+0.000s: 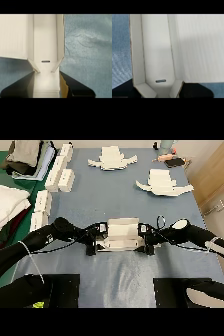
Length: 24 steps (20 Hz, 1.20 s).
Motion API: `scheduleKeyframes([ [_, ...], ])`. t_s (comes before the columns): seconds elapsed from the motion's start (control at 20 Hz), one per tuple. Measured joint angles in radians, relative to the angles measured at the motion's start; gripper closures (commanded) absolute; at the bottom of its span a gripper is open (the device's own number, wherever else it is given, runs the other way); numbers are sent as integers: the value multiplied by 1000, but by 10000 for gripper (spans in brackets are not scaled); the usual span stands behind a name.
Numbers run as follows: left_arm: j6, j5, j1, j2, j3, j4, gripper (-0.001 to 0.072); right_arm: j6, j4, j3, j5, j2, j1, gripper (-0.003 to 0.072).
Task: Fold the box.
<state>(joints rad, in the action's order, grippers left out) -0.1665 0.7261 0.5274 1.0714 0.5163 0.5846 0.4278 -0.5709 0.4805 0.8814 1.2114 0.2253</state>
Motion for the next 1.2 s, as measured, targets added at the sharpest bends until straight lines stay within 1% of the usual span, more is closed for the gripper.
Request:
scheduleKeyframes([
  [0.05,-16,-7,6,6,0,-18,286,0,0,0,0,0,0,87],
  [0.1,-26,-14,10,10,-1,-31,358,0,0,0,0,0,0,87],
  [0.15,-33,-18,13,13,-1,-39,415,0,-1,0,0,0,0,87],
  [0.25,-42,-22,18,18,-1,-53,418,0,-1,0,0,0,0,87],
  [0.3,-43,-23,18,22,-1,-61,553,0,-1,0,0,0,0,87],
  [0.35,-44,-25,21,26,-1,-69,593,0,-1,0,0,0,0,87],
  [0.55,-51,-41,40,45,-2,-104,593,0,-2,0,0,0,0,87],
  [0.75,-107,-80,76,74,-2,-185,584,0,-2,0,0,0,0,87],
  [0.8,-120,-89,82,79,-1,-201,325,0,-2,0,0,0,0,87],
  [0.85,-128,-98,88,82,-2,-217,21,0,-2,0,0,0,0,87],
  [0.9,-134,-105,91,85,-2,-225,6,0,-2,0,0,0,0,87],
  [1.1,-139,-114,98,89,-2,-241,7,0,-2,0,0,0,0,87],
  [1.15,-136,-115,99,90,-2,-245,46,0,-2,0,0,0,0,87],
  [1.2,-130,-116,100,90,-2,-246,316,0,-2,0,0,0,0,87],
])
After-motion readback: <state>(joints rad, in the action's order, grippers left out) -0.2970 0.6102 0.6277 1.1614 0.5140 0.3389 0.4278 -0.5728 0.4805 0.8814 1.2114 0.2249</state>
